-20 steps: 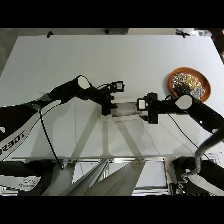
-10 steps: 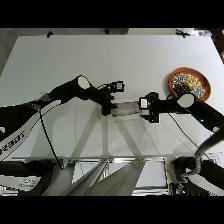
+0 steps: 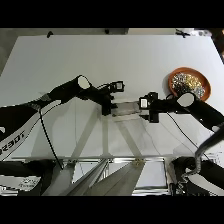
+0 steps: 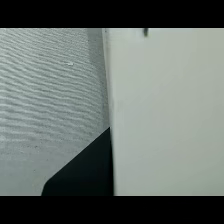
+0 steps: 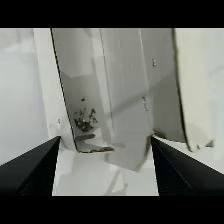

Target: Fold the box and place the chain.

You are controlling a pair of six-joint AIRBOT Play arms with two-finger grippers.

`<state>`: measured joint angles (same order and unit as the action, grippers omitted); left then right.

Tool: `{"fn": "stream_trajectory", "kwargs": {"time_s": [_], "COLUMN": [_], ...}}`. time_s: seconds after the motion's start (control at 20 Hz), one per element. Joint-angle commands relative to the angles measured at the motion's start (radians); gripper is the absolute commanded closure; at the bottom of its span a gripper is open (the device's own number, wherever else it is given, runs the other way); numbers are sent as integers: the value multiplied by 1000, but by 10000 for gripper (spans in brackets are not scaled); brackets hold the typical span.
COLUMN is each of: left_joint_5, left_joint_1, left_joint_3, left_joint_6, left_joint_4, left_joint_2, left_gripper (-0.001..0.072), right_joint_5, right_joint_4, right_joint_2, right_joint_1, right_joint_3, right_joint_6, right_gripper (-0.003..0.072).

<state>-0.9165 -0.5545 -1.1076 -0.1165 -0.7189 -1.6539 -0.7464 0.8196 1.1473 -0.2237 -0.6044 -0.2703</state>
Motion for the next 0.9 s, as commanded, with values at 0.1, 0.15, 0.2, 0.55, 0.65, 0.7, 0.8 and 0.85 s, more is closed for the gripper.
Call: {"fn": "stream_trajectory", "kwargs": {"time_s": [0.1,0.15,0.2,0.55,0.65,0.7,0.8,0.85], "left_joint_5": [0,0,0,0,0,0,0,0], "left_joint_1": [-1,-1,-1,-1,-1,-1,-1,-1], "left_joint_3": [0,0,0,0,0,0,0,0], "left_joint_6": [0,0,0,0,0,0,0,0], "left_joint_4": [0,0,0,0,0,0,0,0], "left_joint_2": [-1,-1,-1,-1,-1,-1,-1,-1], "left_gripper": [696,696,696,696,696,696,696,696], "right_joint_5": [-3,-3,-4,-2,-5,-5,-18,-26], "right_joint_4": [-8,-9,-9,-49,-64,-65,-73,-76], "right_joint_2": [12,26,40,87,108,122,143,148], "right_joint_1": [16,16,16,15,10,5,-6,-7], "right_joint_3": [-13,-13,-13,-23,-32,-37,-41,-41], "right_joint_6": [-3,-5,-10,-106,-107,-112,-132,-132], "right_gripper": [58,58,58,58,59,59,59,59]}}
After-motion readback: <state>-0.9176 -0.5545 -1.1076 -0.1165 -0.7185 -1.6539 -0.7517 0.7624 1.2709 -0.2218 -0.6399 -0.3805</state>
